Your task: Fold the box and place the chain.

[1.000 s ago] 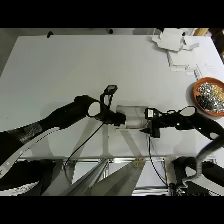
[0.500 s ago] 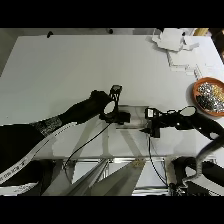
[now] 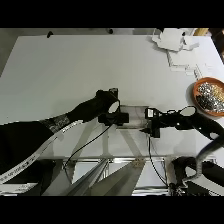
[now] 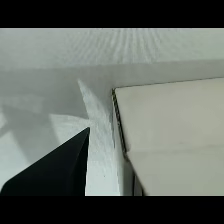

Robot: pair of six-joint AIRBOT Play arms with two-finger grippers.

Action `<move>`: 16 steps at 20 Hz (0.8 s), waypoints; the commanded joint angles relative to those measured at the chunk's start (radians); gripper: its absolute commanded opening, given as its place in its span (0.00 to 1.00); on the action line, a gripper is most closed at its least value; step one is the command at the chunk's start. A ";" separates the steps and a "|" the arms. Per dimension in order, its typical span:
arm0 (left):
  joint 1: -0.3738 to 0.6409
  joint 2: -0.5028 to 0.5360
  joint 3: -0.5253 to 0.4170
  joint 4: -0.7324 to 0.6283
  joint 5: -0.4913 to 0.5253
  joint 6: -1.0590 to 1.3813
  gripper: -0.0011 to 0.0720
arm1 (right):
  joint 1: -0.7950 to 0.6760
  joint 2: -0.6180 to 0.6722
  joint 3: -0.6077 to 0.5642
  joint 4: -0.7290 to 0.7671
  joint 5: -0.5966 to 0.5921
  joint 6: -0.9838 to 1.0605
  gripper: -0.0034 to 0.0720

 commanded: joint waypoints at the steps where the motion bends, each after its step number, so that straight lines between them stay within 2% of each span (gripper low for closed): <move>1: -0.008 -0.042 0.076 0.038 -0.102 -0.011 0.44 | 0.000 0.001 0.000 0.000 0.000 0.000 0.65; 6: -0.025 -0.065 0.094 0.039 -0.091 -0.051 0.43 | 0.000 0.001 0.000 0.000 0.000 0.000 0.65; 7: -0.025 -0.066 0.094 0.037 -0.085 -0.057 0.43 | 0.000 0.001 0.000 0.000 0.000 0.000 0.65; 8: -0.025 -0.068 0.094 0.035 -0.084 -0.074 0.37 | 0.000 0.001 0.000 0.000 0.000 0.000 0.65; 12: -0.025 -0.069 0.094 0.035 -0.079 -0.122 0.34 | 0.000 0.001 0.000 0.000 0.000 0.000 0.65; 13: -0.028 -0.072 0.094 0.038 -0.074 -0.135 0.27 | 0.000 0.001 0.000 0.000 0.000 0.000 0.65; 14: -0.031 -0.077 0.094 0.039 -0.071 -0.137 0.27 | 0.000 0.001 0.000 0.000 0.000 0.000 0.65; 16: -0.037 -0.089 0.094 0.038 -0.071 -0.137 0.09 | 0.000 0.001 0.000 0.000 0.000 0.000 0.65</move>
